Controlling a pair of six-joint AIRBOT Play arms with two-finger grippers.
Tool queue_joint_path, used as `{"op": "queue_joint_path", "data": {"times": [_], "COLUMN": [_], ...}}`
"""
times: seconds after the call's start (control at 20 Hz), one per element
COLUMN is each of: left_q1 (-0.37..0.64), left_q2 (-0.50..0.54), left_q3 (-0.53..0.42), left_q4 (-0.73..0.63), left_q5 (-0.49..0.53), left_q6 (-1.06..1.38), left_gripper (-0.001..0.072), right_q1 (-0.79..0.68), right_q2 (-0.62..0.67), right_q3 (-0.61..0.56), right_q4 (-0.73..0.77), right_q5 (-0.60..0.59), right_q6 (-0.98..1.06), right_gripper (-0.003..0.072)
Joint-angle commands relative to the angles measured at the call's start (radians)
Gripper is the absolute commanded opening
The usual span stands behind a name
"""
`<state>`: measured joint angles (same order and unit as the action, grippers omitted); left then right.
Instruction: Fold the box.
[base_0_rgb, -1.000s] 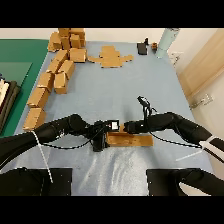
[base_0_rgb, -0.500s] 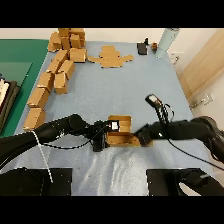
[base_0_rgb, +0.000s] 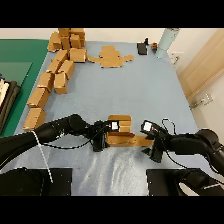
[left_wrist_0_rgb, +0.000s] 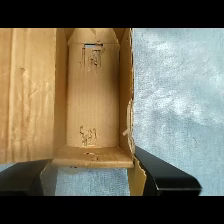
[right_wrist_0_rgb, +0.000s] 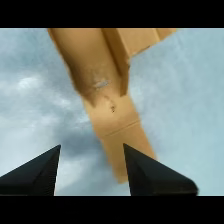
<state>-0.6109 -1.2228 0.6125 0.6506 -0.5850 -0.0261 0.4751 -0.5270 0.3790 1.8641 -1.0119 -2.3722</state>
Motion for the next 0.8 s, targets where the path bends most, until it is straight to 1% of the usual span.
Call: {"op": "queue_joint_path", "data": {"times": [0.0,0.15,0.2,0.3,0.35,0.4,0.45,0.5,0.55,0.75], "left_q1": [0.000,0.000,0.000,0.000,0.000,0.000,0.000,0.000,0.000,0.000], "left_q2": [0.000,0.000,0.000,0.000,0.000,0.000,0.000,0.000,0.000,0.000], "left_q3": [0.000,0.000,0.000,0.000,0.000,0.000,0.000,0.000,0.000,0.000], "left_q4": [0.000,0.000,0.000,0.000,0.000,0.000,0.000,0.000,0.000,0.000], "left_q5": [0.000,0.000,0.000,0.000,0.000,0.000,0.000,0.000,0.000,0.000], "left_q6": [0.000,0.000,0.000,0.000,0.000,0.000,0.000,0.000,0.000,0.000], "left_gripper": [0.0363,0.0363,0.0362,0.0363,0.0362,0.0363,0.0363,0.0362,0.0362,0.0363], "right_q1": [0.001,0.001,0.001,0.001,0.001,0.001,0.001,0.001,0.001,0.034], "right_q2": [-0.078,-0.167,-0.188,-0.219,-0.225,-0.227,-0.229,-0.228,-0.228,-0.230], "right_q3": [-0.016,-0.017,-0.017,-0.017,-0.017,-0.017,-0.017,-0.017,-0.017,-0.017], "right_q4": [0.020,0.127,0.166,0.231,0.237,0.238,0.238,0.239,0.244,0.280], "right_q5": [0.198,0.272,0.285,0.297,0.297,0.297,0.297,0.297,0.296,0.297], "right_q6": [-0.250,-0.373,-0.411,-0.486,-0.517,-0.540,-0.544,-0.544,-0.544,-0.543], "right_gripper": [0.0601,0.0594,0.0574,0.0572,0.0497,0.0402,0.0354,0.0264,0.0199,0.0197]}}
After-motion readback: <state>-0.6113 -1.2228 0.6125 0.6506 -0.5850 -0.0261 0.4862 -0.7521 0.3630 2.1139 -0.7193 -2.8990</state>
